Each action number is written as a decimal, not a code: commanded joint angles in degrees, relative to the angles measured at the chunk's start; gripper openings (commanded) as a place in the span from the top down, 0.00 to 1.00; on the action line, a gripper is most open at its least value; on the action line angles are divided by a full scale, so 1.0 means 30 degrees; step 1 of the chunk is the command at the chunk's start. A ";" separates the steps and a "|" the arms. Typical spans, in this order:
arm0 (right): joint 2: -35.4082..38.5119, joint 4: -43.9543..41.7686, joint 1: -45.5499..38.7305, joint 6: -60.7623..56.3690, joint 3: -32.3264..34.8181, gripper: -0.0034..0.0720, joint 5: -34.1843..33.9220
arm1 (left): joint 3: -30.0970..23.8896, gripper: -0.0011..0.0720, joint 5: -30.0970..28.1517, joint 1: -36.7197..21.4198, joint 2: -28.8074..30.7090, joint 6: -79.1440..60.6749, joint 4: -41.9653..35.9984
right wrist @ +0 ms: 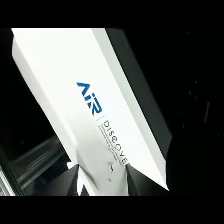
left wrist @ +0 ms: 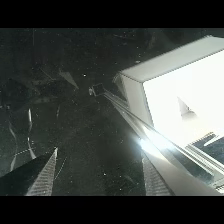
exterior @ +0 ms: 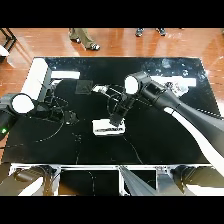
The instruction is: Fold the box and place the chain.
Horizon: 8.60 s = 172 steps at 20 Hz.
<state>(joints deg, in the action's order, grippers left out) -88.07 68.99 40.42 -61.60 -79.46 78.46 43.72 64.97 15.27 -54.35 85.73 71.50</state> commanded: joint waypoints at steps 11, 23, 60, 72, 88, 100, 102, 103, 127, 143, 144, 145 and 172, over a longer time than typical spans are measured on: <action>0.0226 0.0597 0.0750 -0.0685 0.0000 0.64 -0.0044 | -0.0007 0.13 0.0066 0.0000 -0.0007 -0.0007 -0.0007; 0.0219 0.1741 0.1566 -0.1552 0.0007 0.64 -0.0452 | -0.0007 0.13 0.0437 0.0007 -0.0007 -0.0007 -0.0073; 0.0138 0.2667 0.2914 -0.2259 0.1166 0.64 -0.0736 | -0.0007 0.13 0.0342 0.0007 -0.0015 -0.0007 -0.0066; 0.4422 0.2616 0.0903 -0.5676 0.1268 0.47 0.0947 | -0.0007 0.13 0.0459 0.0007 -0.0007 -0.0015 -0.0080; 0.7344 -1.6211 -0.1654 -0.6725 1.5365 0.92 -1.3610 | -0.0007 0.13 -0.0022 0.0007 -0.0015 -0.0015 -0.0080; 0.6040 -1.5016 -0.0845 -0.6710 1.5351 0.92 -1.3704 | -0.0007 0.13 -0.0015 0.0015 -0.0015 -0.0226 -0.0576; 0.6258 -1.4994 -0.0918 -0.6040 1.5038 0.92 -1.2910 | 0.0000 0.13 -0.0015 0.0015 -0.0015 -0.0758 -0.0576; 0.6513 -1.4987 -0.1107 -0.5785 1.4746 0.92 -1.2320 | 0.0000 0.13 -0.0029 0.0007 -0.0015 -0.1151 -0.0576; 1.3172 -0.5901 -0.8633 -0.7621 1.4163 0.92 -0.7089 | 0.1188 0.11 -0.3031 0.5982 -0.5078 -2.6724 -0.6164; 1.3172 -0.5909 -0.8633 -0.7686 1.4171 0.92 -0.7519 | 0.1188 0.12 -0.3599 0.5982 -0.5595 -2.6083 -0.7155; 1.3172 -0.5909 -0.8633 -0.7694 1.4171 0.92 -0.7526 | 0.1188 0.12 -0.3614 0.5982 -0.5625 -2.6075 -0.7155; 1.3172 -0.5909 -0.8633 -0.7694 1.4171 0.92 -0.7526 | 0.1188 0.12 -0.3657 0.5982 -0.5646 -2.6075 -0.7162; 1.3158 -0.5909 -0.8633 -0.7708 1.4171 0.92 -0.7810 | 0.1188 0.12 -0.4102 0.6120 -0.6390 -2.6075 -0.7169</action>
<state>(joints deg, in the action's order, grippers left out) -48.60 51.27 14.57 -84.73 -36.95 55.02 47.33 52.66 33.58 -73.17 7.51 49.98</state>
